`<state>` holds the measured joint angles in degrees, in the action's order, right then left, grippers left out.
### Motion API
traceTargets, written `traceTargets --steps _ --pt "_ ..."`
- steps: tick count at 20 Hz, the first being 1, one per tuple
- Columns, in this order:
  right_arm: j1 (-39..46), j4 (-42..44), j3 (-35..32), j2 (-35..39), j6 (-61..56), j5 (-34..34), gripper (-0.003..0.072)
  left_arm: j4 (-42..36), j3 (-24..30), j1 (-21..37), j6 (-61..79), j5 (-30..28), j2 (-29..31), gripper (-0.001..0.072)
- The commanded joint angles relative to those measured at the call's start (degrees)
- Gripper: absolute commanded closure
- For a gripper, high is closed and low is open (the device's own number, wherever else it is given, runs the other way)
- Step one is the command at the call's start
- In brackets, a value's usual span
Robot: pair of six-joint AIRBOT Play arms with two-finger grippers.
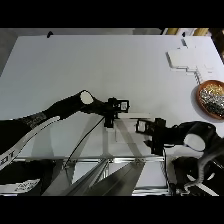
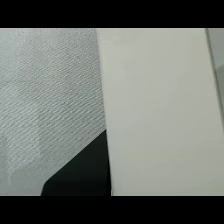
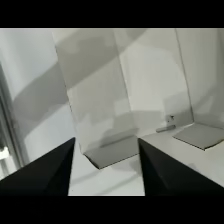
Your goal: Fold the box and place the chain.
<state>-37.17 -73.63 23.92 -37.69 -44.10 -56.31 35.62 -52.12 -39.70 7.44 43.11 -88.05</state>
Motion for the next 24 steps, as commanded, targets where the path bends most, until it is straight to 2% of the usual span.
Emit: traceTargets --steps 1,2,4,9,11,16,20,24 --pt "-5.40 -5.64 -4.72 2.47 1.11 7.48 0.0207 0.00 0.02 -0.02 0.02 -0.07 -0.02 0.0700" --pt "-7.45 -5.66 -6.14 3.21 1.14 10.38 0.0206 0.00 0.02 -0.02 0.02 -0.02 -0.02 0.0700" --pt "-10.80 -6.64 -8.33 3.63 1.14 14.56 0.0114 0.00 0.02 -0.02 0.02 -0.02 -0.02 0.0700" --pt "-13.40 -13.42 -10.99 3.39 0.22 15.17 0.0111 0.00 0.02 -0.02 0.02 -0.02 -0.02 0.0700" --pt "-13.09 -16.39 -11.23 3.39 -1.05 15.37 0.0083 0.00 0.02 -0.02 0.02 -0.02 -0.02 0.0700" --pt "-5.42 -15.61 -11.13 3.41 0.42 16.79 0.0083 0.00 0.02 -0.02 0.02 -0.02 -0.02 0.0700" --pt "0.63 -5.75 -8.76 3.41 11.10 12.94 0.0084 0.00 0.02 -0.02 0.02 -0.02 -0.02 0.0700" --pt "6.47 -4.28 -6.10 3.37 14.82 12.04 0.0084 0.00 0.02 -0.02 0.02 -0.02 -0.02 0.0700"
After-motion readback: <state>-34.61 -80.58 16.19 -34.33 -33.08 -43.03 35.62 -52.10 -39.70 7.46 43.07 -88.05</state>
